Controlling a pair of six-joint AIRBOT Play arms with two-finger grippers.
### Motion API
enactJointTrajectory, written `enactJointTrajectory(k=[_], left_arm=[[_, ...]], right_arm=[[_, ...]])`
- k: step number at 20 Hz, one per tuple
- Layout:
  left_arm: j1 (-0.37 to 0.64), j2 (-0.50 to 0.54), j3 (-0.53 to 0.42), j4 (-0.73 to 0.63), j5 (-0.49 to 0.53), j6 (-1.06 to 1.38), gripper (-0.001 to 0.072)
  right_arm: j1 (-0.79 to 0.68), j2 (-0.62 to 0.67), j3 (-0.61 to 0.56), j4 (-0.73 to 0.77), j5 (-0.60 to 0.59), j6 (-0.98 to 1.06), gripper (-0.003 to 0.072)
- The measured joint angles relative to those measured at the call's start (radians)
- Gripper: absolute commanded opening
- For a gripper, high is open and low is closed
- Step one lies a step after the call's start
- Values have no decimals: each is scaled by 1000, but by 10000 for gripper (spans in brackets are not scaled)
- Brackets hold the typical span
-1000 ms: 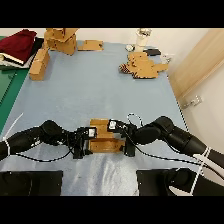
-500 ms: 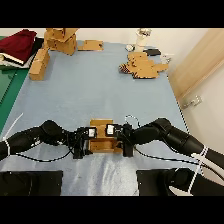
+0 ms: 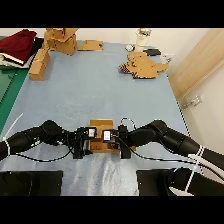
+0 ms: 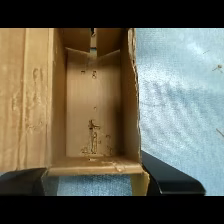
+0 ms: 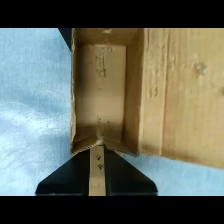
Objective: Fold the box.
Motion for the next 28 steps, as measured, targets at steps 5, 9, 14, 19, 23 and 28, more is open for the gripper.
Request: enactJointTrajectory(k=[5, 9, 14, 19, 23, 28], left_arm=[[0, 0, 0, 0, -1, 0, 332], [0, 0, 0, 0, -2, 0, 332], [0, 0, 0, 0, -1, 0, 332], [0, 0, 0, 0, 0, 0, 332], [0, 0, 0, 0, 0, 0, 332], [0, 0, 0, 0, 0, 0, 332]], right_arm=[[14, -23, 0, 25, 46, -14, 585], [17, -39, 0, 46, 60, -18, 585], [17, -45, 0, 51, 61, -18, 585], [17, -45, 0, 48, 61, -18, 585], [18, -45, 0, 41, 61, -18, 592], [18, -45, 0, 36, 61, -17, 616]])
